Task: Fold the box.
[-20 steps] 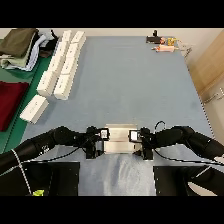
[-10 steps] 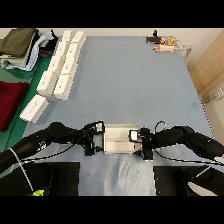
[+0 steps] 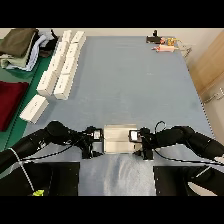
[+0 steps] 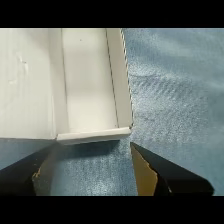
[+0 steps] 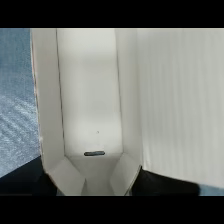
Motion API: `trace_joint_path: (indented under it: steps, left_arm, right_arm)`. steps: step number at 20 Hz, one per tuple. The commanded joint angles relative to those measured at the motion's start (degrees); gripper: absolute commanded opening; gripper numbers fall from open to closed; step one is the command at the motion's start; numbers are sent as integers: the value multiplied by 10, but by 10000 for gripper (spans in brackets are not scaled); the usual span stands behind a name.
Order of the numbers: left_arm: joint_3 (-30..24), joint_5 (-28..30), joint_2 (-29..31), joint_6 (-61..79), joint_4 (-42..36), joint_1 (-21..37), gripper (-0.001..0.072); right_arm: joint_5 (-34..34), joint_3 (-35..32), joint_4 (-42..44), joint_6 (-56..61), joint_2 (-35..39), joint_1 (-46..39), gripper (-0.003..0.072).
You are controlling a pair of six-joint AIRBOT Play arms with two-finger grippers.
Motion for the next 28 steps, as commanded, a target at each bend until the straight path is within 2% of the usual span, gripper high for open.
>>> trace_joint_path:
  steps: [1, 9, 17, 20, 28]
  left_arm:
    - [-1, -5, -8, 10, -17, 1, 702]
    - [0, 76, -47, 10, -78, -55, 702]
    - [0, 85, -52, -14, -68, -56, 702]
    - [2, 86, -52, -57, -35, -57, 702]
    - [3, 122, -54, -70, -29, -92, 702]
  right_arm:
    - [0, 0, 0, 0, 0, 0, 513]
    - [0, 0, 0, 0, 0, 0, 513]
    - [0, 0, 0, 0, 0, 0, 513]
    - [0, 0, 0, 0, 0, 0, 513]
    - [0, 0, 0, 0, 0, 0, 513]
